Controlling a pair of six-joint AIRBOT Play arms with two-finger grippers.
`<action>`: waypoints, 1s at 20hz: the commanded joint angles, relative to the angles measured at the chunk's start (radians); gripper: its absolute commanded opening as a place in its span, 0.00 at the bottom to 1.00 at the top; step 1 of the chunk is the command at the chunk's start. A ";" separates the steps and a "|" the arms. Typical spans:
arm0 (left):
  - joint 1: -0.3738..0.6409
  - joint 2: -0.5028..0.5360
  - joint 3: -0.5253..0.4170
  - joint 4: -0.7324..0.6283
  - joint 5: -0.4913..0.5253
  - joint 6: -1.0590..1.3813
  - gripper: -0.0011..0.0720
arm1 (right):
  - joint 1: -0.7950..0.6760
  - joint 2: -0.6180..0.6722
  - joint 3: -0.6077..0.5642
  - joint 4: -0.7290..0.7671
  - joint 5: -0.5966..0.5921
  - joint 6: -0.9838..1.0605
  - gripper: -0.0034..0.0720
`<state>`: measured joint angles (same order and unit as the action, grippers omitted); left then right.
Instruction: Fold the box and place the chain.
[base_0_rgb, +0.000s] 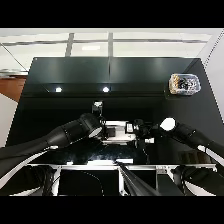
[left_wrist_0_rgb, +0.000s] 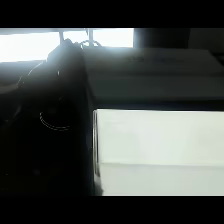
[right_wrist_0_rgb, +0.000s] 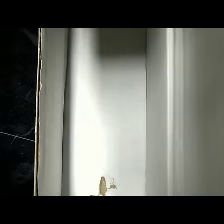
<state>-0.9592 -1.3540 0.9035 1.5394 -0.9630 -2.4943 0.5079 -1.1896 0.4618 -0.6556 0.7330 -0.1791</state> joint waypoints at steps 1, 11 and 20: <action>0.000 -0.001 0.015 -0.004 0.003 0.000 0.20 | 0.001 -0.001 -0.001 0.000 0.003 -0.001 0.75; 0.000 -0.024 0.018 -0.012 0.002 0.000 0.40 | 0.001 -0.001 -0.001 0.000 0.003 -0.001 0.75; 0.000 -0.033 0.020 -0.011 -0.035 0.002 0.05 | 0.001 -0.001 -0.001 0.001 0.003 -0.001 0.75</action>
